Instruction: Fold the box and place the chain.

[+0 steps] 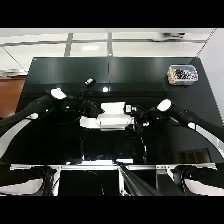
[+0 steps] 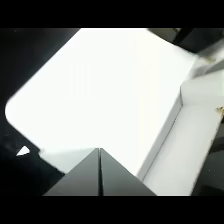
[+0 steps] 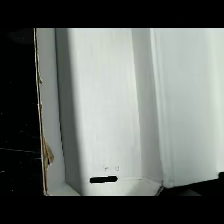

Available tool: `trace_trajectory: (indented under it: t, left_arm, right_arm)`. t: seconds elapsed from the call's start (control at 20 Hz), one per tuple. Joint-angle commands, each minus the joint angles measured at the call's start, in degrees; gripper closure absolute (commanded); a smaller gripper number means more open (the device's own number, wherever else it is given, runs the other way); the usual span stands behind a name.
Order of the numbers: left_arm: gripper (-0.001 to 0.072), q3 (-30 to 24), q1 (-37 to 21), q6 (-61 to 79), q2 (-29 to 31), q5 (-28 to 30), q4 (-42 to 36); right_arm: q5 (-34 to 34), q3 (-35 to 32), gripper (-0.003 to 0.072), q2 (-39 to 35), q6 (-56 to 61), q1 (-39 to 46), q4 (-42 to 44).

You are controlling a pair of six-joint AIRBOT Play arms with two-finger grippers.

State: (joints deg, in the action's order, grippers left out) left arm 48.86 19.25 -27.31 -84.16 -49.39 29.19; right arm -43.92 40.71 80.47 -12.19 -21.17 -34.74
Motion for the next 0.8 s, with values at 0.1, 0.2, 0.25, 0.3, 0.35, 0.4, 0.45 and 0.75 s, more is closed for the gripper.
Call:
trace_trajectory:
  t: [0.1, 0.2, 0.25, 0.3, 0.35, 0.4, 0.45, 0.75]
  left_arm:
    - [0.0682, 3.56, -0.76, 0.74, -2.47, -6.84, 6.45]
    - [0.0683, 7.74, -2.21, -2.12, -0.85, -7.89, 17.88]
    - [0.0683, 9.70, -3.23, -4.57, 0.90, -7.98, 21.40]
    - [0.0683, 11.02, -4.28, -5.99, 3.02, -8.39, 22.45]
    - [0.0683, 11.39, -5.40, -6.16, 5.84, -9.14, 22.23]
    - [0.0682, 11.30, -6.45, -4.48, 8.70, -11.47, 22.53]
    - [0.0682, 10.84, -7.93, -2.43, 10.86, -14.67, 22.86]
    - [0.0682, -1.11, -10.58, -0.59, 20.09, -17.03, 27.19]
  right_arm:
    - [0.00, 0.04, 0.0440, -0.02, 0.04, -0.07, 0.02]
    - [0.00, 0.04, 0.0440, -0.02, 0.04, -0.07, 0.02]
    - [0.00, 0.04, 0.0440, -0.02, 0.04, -0.07, 0.02]
    - [0.00, 0.04, 0.0440, -0.02, 0.04, -0.07, 0.04]
    - [0.00, 0.04, 0.0440, -0.02, 0.04, -0.07, 0.04]
    - [0.00, 0.04, 0.0440, -0.02, 0.04, -0.07, 0.04]
    - [0.00, 0.02, 0.0440, -0.02, 0.04, -0.07, 0.02]
    - [0.00, 0.04, 0.0440, -0.02, 0.04, -0.07, 0.04]
